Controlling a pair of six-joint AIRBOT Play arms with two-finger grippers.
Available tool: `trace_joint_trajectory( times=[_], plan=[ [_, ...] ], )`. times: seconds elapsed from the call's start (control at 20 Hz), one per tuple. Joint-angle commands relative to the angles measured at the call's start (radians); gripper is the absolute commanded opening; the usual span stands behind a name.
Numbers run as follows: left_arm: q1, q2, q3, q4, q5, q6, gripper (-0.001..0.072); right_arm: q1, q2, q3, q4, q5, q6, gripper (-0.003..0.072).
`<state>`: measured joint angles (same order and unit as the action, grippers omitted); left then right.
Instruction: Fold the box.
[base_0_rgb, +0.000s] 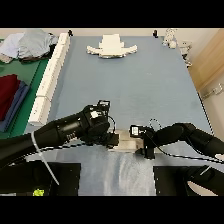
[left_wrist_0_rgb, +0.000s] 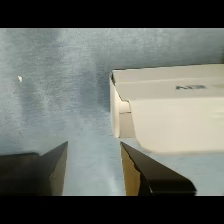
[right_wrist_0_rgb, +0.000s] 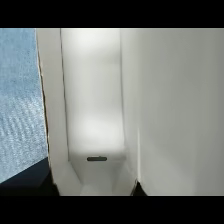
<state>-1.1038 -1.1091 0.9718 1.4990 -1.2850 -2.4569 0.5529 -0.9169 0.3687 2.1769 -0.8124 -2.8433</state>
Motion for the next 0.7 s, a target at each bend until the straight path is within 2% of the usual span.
trace_joint_trajectory(
  times=[0.0, 0.15, 0.2, 0.35, 0.4, 0.5, 0.65],
  plan=[
    [0.0, 0.076, 0.001, 0.005, 0.083, 0.034, 0.0494, 0.0, 0.0, 0.0, 0.0, 0.0, 0.0, 0.0508],
    [0.0, 0.1, 0.001, 0.002, 0.088, 0.102, 0.0493, 0.0, 0.0, 0.0, 0.0, 0.0, 0.001, 0.0508],
    [0.001, 0.104, 0.0, 0.001, 0.071, 0.132, 0.0438, 0.0, 0.0, 0.0, 0.0, 0.0, 0.0, 0.0508],
    [0.001, 0.107, 0.0, 0.001, 0.058, 0.268, 0.0058, 0.0, 0.0, 0.0, 0.0, 0.0, 0.001, 0.0508],
    [0.001, 0.107, 0.0, 0.002, 0.057, 0.325, 0.0015, 0.0, 0.0, 0.0, 0.0, 0.0, 0.0, 0.0508],
    [0.008, 0.113, 0.0, -0.009, 0.051, 0.431, 0.0014, 0.0, 0.0, 0.0, 0.0, 0.0, 0.0, 0.0508],
    [0.126, 0.184, -0.029, -0.12, 0.055, 0.646, 0.0013, 0.0, 0.0, 0.0, 0.0, 0.0, 0.0, 0.0508]
  ],
)
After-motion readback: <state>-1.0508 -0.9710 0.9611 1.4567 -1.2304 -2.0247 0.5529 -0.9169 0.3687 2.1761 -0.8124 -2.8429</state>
